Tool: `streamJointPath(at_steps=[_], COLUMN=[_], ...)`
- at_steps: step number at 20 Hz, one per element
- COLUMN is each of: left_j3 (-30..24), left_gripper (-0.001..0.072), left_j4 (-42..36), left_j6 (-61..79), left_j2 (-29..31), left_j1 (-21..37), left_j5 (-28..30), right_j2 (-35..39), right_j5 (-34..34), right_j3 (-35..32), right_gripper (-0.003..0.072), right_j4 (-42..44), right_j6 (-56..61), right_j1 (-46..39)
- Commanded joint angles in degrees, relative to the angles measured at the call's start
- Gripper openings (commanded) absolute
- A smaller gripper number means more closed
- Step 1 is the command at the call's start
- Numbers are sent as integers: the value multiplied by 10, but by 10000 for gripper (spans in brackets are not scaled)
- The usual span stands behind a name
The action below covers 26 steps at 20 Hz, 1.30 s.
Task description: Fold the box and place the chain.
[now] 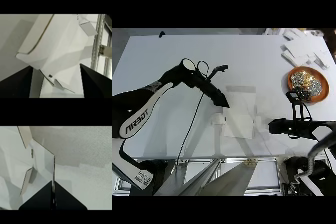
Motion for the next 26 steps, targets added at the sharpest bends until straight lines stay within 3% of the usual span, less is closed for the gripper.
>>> streamJointPath(at_steps=[1, 5, 9, 10, 12, 17, 20, 21, 26], left_j3=[0, 0, 0, 0, 0, 0, 0, 0, -20], left_gripper=[632, 611, 272, 150, 1, 1, -2, -3, -7], left_j4=[-44, -33, 5, 16, 29, 71, 85, 97, 118], left_j6=[14, 35, 38, 41, 64, 83, 106, 114, 129], left_j2=[-37, -42, -42, -41, -41, -29, 15, 39, 156], left_j1=[-1, -19, -27, -26, -22, -20, -25, -26, -29], left_j5=[-8, -23, -30, -31, -42, -49, -21, -11, 19], right_j2=[0, 0, 0, 0, 0, 0, 1, 0, 0], right_j5=[1, 1, 1, 2, 3, 4, 3, 4, 40], right_j3=[0, 0, 0, 0, 0, 2, 21, 42, 201], right_gripper=[14, 14, 14, 14, 14, 21, 304, 345, 344], right_j4=[0, 0, 0, 0, 0, 10, 21, 14, -51], right_j6=[-7, -7, -7, -7, -7, -7, -16, -34, -41], right_j1=[1, 1, 1, 1, 1, 1, 1, 0, 0])
